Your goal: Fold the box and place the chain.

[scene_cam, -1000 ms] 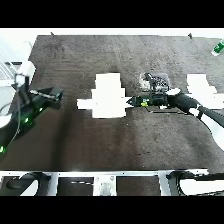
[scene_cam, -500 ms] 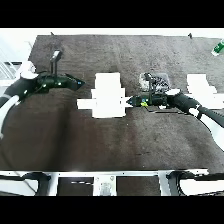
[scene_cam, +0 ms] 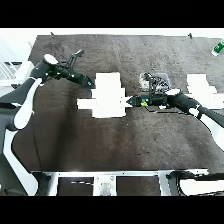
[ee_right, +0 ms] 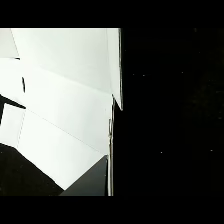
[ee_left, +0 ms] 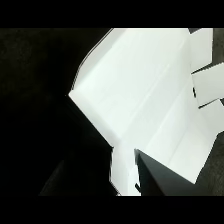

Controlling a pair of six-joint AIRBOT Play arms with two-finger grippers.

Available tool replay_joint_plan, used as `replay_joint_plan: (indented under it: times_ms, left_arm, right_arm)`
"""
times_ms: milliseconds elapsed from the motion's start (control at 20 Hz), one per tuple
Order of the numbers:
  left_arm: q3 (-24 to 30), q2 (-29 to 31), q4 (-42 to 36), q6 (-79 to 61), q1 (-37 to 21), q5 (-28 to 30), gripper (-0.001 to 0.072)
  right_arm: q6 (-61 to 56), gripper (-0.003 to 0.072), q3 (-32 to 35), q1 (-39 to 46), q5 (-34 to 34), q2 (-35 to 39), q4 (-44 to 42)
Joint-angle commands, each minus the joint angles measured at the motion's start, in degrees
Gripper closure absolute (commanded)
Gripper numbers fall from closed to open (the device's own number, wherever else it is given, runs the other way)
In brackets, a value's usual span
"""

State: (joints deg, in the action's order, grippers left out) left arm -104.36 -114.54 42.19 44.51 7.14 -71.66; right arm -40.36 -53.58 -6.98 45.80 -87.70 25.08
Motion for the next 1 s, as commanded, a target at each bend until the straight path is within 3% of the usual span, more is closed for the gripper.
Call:
replay_joint_plan:
  times_ms: [0,350,850,950]
  left_arm:
    - [-3.39,-3.78,2.51,3.54,1.16,-1.22,0.0221]
    - [-3.37,-5.35,-3.87,1.92,1.88,-4.31,0.0213]
    - [-3.37,-5.64,-3.65,0.39,3.1,-4.46,0.0224]
    - [-3.37,-5.64,-3.65,0.0,3.1,-5.07,0.0306]
  right_arm:
    - [0.46,0.0673,0.02,-0.04,0.02,-0.02,0.02]
    - [0.57,0.0673,0.02,-0.04,0.04,-0.02,0.04]
    - [0.52,0.0672,0.02,-0.04,0.07,-0.02,1.6]
    - [0.52,0.0673,0.02,-0.02,0.04,-0.02,1.57]
